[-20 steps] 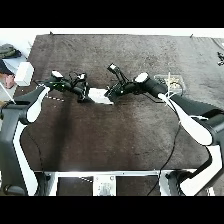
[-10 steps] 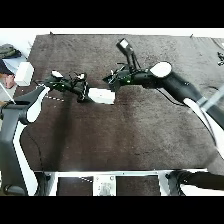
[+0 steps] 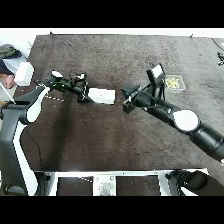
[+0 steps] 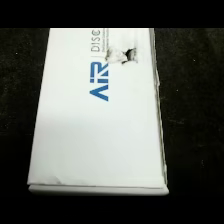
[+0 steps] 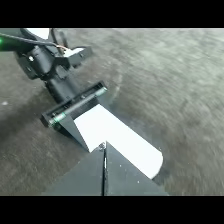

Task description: Fold the box and place the chain.

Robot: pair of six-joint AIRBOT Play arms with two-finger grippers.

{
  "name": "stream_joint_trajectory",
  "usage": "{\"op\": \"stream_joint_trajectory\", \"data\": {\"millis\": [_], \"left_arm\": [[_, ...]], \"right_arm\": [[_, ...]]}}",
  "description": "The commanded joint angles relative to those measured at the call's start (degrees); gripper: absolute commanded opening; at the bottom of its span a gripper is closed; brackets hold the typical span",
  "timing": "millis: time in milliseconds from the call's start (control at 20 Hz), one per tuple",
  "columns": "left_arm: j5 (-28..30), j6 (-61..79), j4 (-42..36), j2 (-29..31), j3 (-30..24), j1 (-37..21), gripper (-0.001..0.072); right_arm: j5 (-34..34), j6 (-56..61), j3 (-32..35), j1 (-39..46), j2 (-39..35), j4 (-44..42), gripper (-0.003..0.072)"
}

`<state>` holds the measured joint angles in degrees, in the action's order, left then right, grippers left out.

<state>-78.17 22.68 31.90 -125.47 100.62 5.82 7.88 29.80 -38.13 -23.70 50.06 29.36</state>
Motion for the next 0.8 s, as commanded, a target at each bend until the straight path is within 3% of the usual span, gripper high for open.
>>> {"op": "stream_joint_trajectory", "data": {"millis": [0, 150, 300, 450, 600, 750], "left_arm": [[1.53, -3.04, -2.38, 0.26, 0.11, 0.02, 0.0012], [4.59, -4.76, -10.08, 3.39, 0.09, -0.24, 0.001], [14.84, -15.08, -11.45, 11.63, 0.09, -2.12, 0.0008], [21.99, -25.59, -11.32, 19.19, 0.04, -7.54, 0.0006], [23.28, -37.94, -8.07, 24.11, -0.13, -14.36, 0.0005], [27.71, -43.8, -0.15, 31.21, -6.03, -20.22, 0.0004]], "right_arm": [[-4.42, 3.48, 5.05, -1.2, -4.17, -0.28, -0.0011], [-4.76, 4.59, 5.05, -1.22, -4.33, -0.26, -0.0011], [-4.66, 4.59, 5.05, -1.22, -4.33, -0.28, -0.0011], [-4.66, 4.57, 5.05, -1.22, -4.33, -0.28, -0.001], [-4.35, 4.59, 5.05, -1.22, -4.33, -0.28, -0.001], [-4.02, 4.57, 5.05, -1.22, -4.33, -0.26, -0.001]]}}
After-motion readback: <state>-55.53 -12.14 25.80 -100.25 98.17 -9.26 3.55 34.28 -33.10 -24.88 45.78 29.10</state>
